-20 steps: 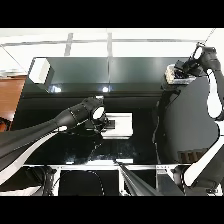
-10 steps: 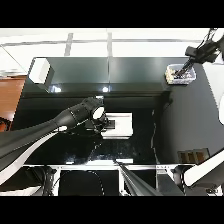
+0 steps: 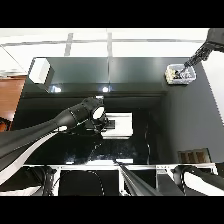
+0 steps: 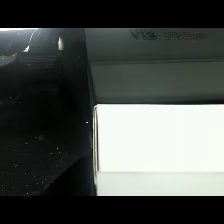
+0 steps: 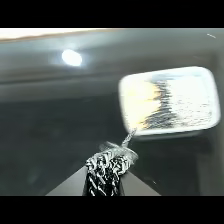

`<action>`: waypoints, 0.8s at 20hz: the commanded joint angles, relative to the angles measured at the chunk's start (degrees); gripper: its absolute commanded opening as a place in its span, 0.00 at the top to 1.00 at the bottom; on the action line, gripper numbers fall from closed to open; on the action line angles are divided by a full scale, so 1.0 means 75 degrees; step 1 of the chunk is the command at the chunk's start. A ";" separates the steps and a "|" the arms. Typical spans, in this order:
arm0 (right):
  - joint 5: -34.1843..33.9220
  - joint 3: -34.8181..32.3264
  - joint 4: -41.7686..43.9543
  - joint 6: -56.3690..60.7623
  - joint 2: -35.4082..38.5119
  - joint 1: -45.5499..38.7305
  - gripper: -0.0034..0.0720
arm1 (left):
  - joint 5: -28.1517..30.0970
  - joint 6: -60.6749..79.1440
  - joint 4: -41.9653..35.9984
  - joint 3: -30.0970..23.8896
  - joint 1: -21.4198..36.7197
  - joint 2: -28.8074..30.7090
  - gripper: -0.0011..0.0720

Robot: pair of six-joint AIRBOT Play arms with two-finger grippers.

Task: Fold the box and place the chain.

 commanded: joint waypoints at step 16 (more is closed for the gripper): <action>0.1612 -0.3797 0.4558 -0.0597 0.3794 0.1958 0.94 | -0.0064 0.0006 0.0000 0.0006 0.0006 0.0003 0.95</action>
